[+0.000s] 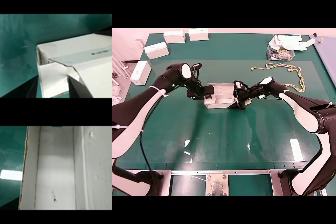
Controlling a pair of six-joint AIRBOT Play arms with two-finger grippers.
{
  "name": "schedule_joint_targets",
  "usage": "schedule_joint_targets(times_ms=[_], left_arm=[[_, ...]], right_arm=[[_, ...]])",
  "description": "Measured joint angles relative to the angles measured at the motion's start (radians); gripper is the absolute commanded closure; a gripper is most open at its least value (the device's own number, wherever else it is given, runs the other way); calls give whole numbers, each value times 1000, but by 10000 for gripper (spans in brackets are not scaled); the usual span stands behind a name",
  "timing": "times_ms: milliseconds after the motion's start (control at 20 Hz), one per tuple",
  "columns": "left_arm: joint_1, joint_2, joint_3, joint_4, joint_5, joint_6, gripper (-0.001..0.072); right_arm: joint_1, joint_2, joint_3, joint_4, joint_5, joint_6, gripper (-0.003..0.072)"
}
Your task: Fold the box and place the chain.
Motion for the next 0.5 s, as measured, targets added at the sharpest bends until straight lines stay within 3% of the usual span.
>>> schedule_joint_targets(times_ms=[500], left_arm=[[-43,-8,25,94,-2,-101,292]], right_arm=[[0,0,0,0,0,0,104]])
